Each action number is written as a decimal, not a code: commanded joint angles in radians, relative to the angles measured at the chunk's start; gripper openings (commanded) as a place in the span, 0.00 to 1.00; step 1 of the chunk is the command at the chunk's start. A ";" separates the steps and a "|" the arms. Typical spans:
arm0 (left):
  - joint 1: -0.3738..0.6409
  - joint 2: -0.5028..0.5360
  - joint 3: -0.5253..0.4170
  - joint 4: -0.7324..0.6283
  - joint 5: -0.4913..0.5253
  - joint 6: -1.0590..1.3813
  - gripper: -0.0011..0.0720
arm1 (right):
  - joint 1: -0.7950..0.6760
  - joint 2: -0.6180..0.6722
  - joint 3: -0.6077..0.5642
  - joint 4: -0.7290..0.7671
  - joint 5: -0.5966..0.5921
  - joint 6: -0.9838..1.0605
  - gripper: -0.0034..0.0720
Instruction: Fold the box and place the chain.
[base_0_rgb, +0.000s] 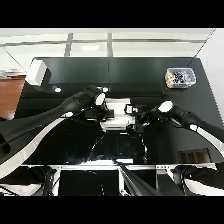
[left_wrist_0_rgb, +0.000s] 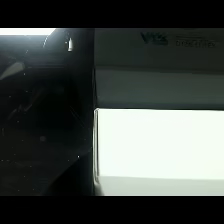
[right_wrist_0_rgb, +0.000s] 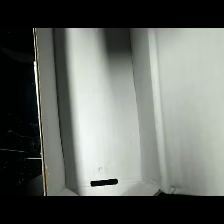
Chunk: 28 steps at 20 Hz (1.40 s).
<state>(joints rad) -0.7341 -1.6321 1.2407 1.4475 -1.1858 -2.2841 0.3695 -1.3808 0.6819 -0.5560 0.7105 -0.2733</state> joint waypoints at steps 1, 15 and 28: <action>-0.001 -0.002 -0.001 -0.014 0.005 -0.001 0.05 | 0.001 0.000 0.000 0.002 -0.001 0.002 0.81; -0.001 -0.002 0.030 0.018 -0.013 0.013 0.05 | -0.007 0.130 0.000 -0.132 -0.013 0.013 1.00; -0.001 -0.002 0.030 0.058 -0.022 0.032 0.05 | -0.008 0.144 -0.001 -0.176 0.034 0.027 1.00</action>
<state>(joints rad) -0.7353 -1.6348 1.2694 1.4979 -1.2129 -2.2509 0.3603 -1.2362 0.6815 -0.7162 0.7284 -0.2569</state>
